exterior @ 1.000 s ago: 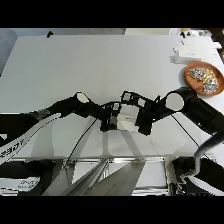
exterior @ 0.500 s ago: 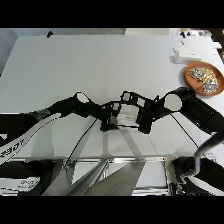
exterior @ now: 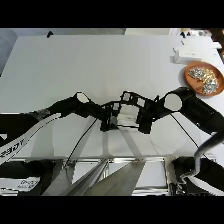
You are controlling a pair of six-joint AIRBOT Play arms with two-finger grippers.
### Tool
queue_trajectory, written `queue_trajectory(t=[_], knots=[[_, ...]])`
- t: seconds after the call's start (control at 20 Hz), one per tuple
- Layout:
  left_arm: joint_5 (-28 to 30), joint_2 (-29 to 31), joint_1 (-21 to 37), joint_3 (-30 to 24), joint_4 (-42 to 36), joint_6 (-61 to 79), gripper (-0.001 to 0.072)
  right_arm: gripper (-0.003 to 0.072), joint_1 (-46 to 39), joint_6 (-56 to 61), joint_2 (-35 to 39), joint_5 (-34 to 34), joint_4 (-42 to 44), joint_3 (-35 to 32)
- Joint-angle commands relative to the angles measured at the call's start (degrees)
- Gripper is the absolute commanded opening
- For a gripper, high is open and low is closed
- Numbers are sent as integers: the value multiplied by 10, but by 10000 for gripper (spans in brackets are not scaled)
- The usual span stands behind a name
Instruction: Fold the box and place the chain.
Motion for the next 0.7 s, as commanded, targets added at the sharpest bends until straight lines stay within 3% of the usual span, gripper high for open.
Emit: queue_trajectory(t=[0.0,0.65], knots=[[0,0,0,0,0,0,172,40,0,-2,0,-1,24,-3],[0,0,0,0,0,0,172,63,0,-2,0,-7,24,-17]])
